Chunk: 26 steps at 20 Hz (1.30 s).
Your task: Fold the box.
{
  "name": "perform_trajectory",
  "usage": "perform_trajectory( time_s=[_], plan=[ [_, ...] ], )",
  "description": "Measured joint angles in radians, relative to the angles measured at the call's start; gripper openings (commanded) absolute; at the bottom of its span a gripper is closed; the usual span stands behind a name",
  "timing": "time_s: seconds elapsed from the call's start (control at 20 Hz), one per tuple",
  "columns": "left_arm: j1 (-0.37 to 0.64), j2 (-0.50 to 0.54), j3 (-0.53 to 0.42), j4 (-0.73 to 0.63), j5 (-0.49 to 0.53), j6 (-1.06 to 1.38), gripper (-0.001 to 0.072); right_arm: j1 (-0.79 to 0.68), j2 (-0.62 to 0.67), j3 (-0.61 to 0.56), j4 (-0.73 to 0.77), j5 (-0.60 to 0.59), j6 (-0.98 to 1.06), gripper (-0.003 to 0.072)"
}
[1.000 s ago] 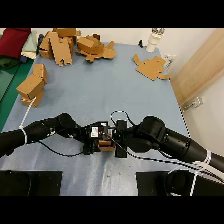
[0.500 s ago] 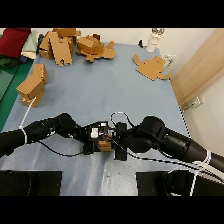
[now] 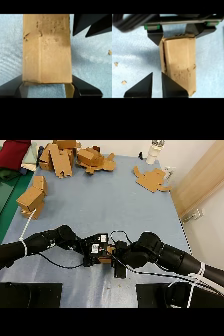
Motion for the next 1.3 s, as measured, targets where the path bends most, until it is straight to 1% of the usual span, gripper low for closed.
perform_trajectory(
  time_s=[0.15, 0.2, 0.25, 0.3, 0.4, 0.5, 0.6, 0.7, 0.75, 0.8, 0.85, 0.95, 1.05, 1.15, 1.3],
  plan=[
    [0.0, 0.0, 0.0, 0.0, 0.0, 0.0, 0.0332, 0.0, 0.034, 0.012, 0.003, -0.019, 0.04, 0.0157],
    [0.0, 0.0, 0.0, 0.0, 0.0, 0.0, 0.0332, 0.0, 0.055, 0.019, 0.003, -0.038, 0.064, 0.0024],
    [0.0, 0.0, 0.0, 0.0, 0.0, 0.0, 0.0332, 0.0, 0.081, 0.023, 0.004, -0.056, 0.104, 0.0005],
    [0.0, 0.0, 0.0, 0.0, 0.0, 0.0, 0.0332, 0.0, 0.117, 0.024, 0.005, -0.073, 0.164, 0.0004],
    [0.0, 0.0, 0.0, 0.0, 0.0, 0.0, 0.0332, -0.002, 0.206, 0.01, -0.006, -0.073, 0.347, 0.0004],
    [0.0, 0.0, 0.0, 0.0, 0.0, 0.0, 0.0332, -0.004, 0.312, -0.041, -0.06, -0.038, 0.622, 0.0002],
    [0.0, 0.0, 0.0, 0.0, 0.0, 0.0, 0.0332, -0.005, 0.425, -0.135, -0.132, 0.014, 0.951, 0.0002],
    [0.0, 0.0, 0.0, 0.0, 0.0, 0.0, 0.0332, -0.005, 0.527, -0.267, -0.139, 0.145, 1.261, 0.0002],
    [0.0, 0.0, 0.0, 0.0, 0.0, 0.0, 0.0332, -0.004, 0.568, -0.343, -0.12, 0.262, 1.398, 0.0002],
    [0.0, 0.0, 0.0, 0.0, 0.0, 0.0, 0.0332, -0.001, 0.599, -0.416, -0.084, 0.404, 1.514, 0.0002],
    [0.0, 0.0, 0.0, 0.0, 0.0, 0.0, 0.0332, 0.005, 0.617, -0.478, -0.042, 0.539, 1.6, 0.0003],
    [0.0, 0.0, 0.0, 0.0, 0.0, 0.0, 0.0333, 0.011, 0.628, -0.57, 0.018, 0.769, 1.725, 0.0003],
    [0.0, 0.0, 0.0, 0.0, 0.0, 0.0, 0.0332, 0.016, 0.61, -0.618, 0.055, 0.903, 1.801, 0.0003],
    [0.0, 0.0, 0.0, 0.0, 0.0, 0.0, 0.0332, 0.017, 0.568, -0.643, 0.072, 0.985, 1.844, 0.0003],
    [0.0, 0.0, 0.0, 0.0, 0.0, 0.0, 0.0332, 0.019, 0.483, -0.66, 0.083, 1.073, 1.877, 0.0003]
  ],
)
